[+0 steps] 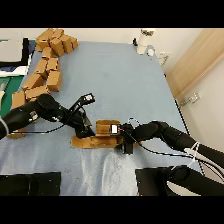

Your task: Fold the box.

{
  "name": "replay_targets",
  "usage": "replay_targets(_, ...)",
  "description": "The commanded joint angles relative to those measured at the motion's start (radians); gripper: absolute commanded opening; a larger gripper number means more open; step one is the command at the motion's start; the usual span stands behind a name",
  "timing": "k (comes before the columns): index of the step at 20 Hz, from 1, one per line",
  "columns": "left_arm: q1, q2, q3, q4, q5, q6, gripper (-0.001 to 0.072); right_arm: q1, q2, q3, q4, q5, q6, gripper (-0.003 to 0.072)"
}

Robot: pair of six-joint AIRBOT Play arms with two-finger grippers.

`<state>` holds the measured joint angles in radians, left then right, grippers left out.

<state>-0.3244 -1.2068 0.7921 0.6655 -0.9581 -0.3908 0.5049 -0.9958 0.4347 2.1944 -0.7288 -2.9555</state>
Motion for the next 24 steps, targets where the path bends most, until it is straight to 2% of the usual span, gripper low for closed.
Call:
replay_targets(1, 0.012, 0.066, 0.0, 0.118, -0.198, -0.267, 0.03, 0.0, 0.0, 0.0, 0.0, 0.002, 0.0, 0.051)
replay_targets(2, 0.005, 0.066, 0.0, 0.108, -0.274, -0.343, 0.0018, 0.0, 0.0, 0.0, 0.0, 0.002, 0.0, 0.051)
replay_targets(3, -0.013, 0.066, -0.006, 0.084, -0.309, -0.459, 0.001, 0.0, 0.0, 0.0, 0.0, 0.002, 0.0, 0.051)
replay_targets(5, -0.071, 0.066, -0.018, -0.02, -0.267, -0.61, 0.001, 0.0, 0.0, 0.0, 0.001, 0.002, 0.0, 0.051)
replay_targets(7, -0.115, 0.065, -0.018, -0.16, -0.113, -0.62, 0.001, 0.0, 0.0, 0.0, 0.001, 0.002, 0.0, 0.0511)
replay_targets(9, -0.114, 0.045, -0.006, -0.298, 0.034, -0.619, 0.001, 0.0, 0.0, 0.0, 0.0, 0.002, 0.0, 0.051)
replay_targets(11, -0.094, -0.001, 0.028, -0.29, 0.105, -0.62, 0.001, 0.0, 0.0, 0.0, 0.001, 0.001, 0.0, 0.051)
replay_targets(14, -0.073, -0.094, 0.063, -0.282, 0.159, -0.616, 0.001, 0.0, 0.0, 0.0, 0.001, 0.001, 0.0, 0.051)
replay_targets(18, -0.073, -0.224, 0.117, -0.187, 0.164, -0.655, 0.0009, 0.0, 0.0, 0.0, 0.0, 0.001, 0.0, 0.051)
replay_targets(21, -0.073, -0.265, 0.137, -0.088, 0.15, -0.726, 0.0008, 0.0, 0.0, 0.0, 0.0, 0.002, 0.0, 0.0511)
replay_targets(24, -0.073, -0.288, 0.137, -0.085, 0.128, -0.726, 0.0009, 0.0, 0.0, 0.0, 0.0, 0.001, 0.0, 0.051)
